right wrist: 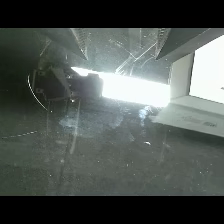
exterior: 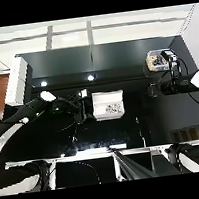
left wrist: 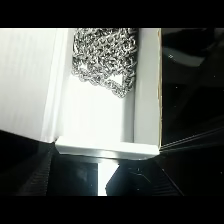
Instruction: Fold the box and place the chain.
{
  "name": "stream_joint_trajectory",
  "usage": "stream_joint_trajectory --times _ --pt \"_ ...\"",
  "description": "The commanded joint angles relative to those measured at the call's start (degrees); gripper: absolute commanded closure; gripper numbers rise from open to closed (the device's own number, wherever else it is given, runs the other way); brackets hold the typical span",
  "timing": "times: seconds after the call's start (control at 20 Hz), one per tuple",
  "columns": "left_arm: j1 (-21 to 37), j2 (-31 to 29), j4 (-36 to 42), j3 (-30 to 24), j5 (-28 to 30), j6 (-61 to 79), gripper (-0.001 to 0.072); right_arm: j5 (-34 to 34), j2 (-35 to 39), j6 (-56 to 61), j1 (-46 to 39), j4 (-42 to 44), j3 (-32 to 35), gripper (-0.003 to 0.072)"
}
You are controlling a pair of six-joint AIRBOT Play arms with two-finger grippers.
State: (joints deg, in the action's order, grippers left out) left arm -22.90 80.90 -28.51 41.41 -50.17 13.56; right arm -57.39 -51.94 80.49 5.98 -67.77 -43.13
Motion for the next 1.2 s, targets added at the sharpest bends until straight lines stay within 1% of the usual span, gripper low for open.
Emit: stream_joint_trajectory --times 0.0,0.1,0.3,0.35,0.4,0.45,0.5,0.55,0.6,0.75,0.85,0.95,1.05,1.15 --pt "-1.5 0.0 0.0 0.1 2.7 -0.6 -0.0003 0.0 0.0 0.0 0.0 0.0 0.0 0.0202" --pt "-2.1 0.0 0.0 0.2 3.6 -0.5 -0.0002 0.0 0.0 0.0 0.0 0.0 0.0 0.0202" --pt "-2.1 0.0 0.1 0.2 3.6 -0.5 0.0 0.3 0.0 0.0 0.0 0.0 0.0 0.0202" --pt "-2.1 0.0 0.0 0.2 3.4 -0.5 0.0015 0.7 0.0 0.0 0.0 0.0 0.0 0.0202" --pt "-2.1 0.0 0.0 0.2 3.4 -0.5 0.0059 1.3 0.0 0.0 0.0 0.0 0.0 0.0202" --pt "-2.1 0.0 0.0 0.2 3.4 -0.5 0.0202 2.1 0.0 -0.7 0.0 0.0 0.0 0.02" --pt "-2.1 0.0 0.0 0.2 3.4 -0.5 0.0317 3.1 0.0 -1.8 0.0 0.2 -0.1 0.0041" --pt "-2.1 0.0 0.0 0.2 3.4 -0.5 0.0401 4.1 -0.1 -2.2 0.5 0.3 -0.2 -0.0031" --pt "-2.1 0.0 0.0 0.2 3.4 -0.5 0.0422 4.7 -0.5 -2.2 1.3 0.4 -1.1 -0.0031" --pt "-2.1 0.0 0.0 0.2 3.4 -0.5 0.0422 5.8 -6.0 -2.2 4.4 4.5 -8.3 -0.0031" --pt "-2.1 0.0 0.0 0.2 3.4 -0.5 0.0422 6.5 -12.1 -3.5 6.3 7.4 -14.0 -0.003" --pt "-2.1 0.0 0.0 0.2 3.4 -0.5 0.0422 5.7 -18.6 -7.1 8.0 11.3 -17.9 -0.003" --pt "-2.1 0.0 0.0 0.2 3.4 -0.5 0.0422 3.8 -23.4 -12.3 9.3 15.8 -18.6 -0.003" --pt "-2.1 0.0 0.0 0.2 3.4 -0.5 0.0422 -0.5 -26.5 -19.1 10.4 19.0 -18.6 -0.0029"
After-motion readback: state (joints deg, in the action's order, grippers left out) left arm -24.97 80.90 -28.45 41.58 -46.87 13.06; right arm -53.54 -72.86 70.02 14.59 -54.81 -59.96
